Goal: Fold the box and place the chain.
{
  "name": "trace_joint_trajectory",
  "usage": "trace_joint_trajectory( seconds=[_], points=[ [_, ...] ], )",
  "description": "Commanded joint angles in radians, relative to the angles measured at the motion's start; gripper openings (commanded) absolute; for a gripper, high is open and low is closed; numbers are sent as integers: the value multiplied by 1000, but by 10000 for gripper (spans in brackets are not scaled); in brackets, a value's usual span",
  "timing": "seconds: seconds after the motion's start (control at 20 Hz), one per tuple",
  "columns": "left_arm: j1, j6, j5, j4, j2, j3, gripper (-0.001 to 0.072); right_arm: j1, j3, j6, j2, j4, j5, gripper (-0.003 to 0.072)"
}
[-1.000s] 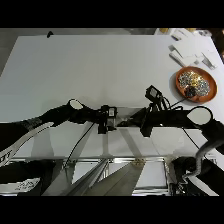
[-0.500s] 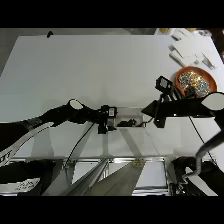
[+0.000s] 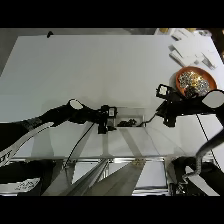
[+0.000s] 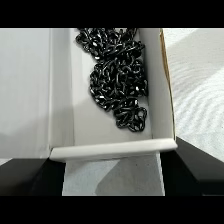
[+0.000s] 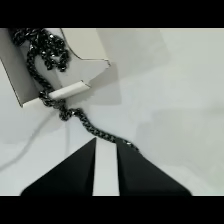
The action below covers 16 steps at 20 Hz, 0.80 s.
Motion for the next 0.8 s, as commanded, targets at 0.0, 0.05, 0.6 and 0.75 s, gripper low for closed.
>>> trace_joint_trajectory(
  seconds=[0.0,0.05,0.6,0.75],
  points=[
    [0,0,0,0,0,-1,9,35,-19,-74,-49,-19,-9,194],
    [0,0,0,0,0,-1,9,42,-35,-120,-55,-19,-6,194],
    [0,0,0,0,0,-1,9,153,-113,-276,-72,39,-101,176],
    [0,0,0,0,0,-1,9,153,-113,-336,-72,101,-106,162]
  ],
)
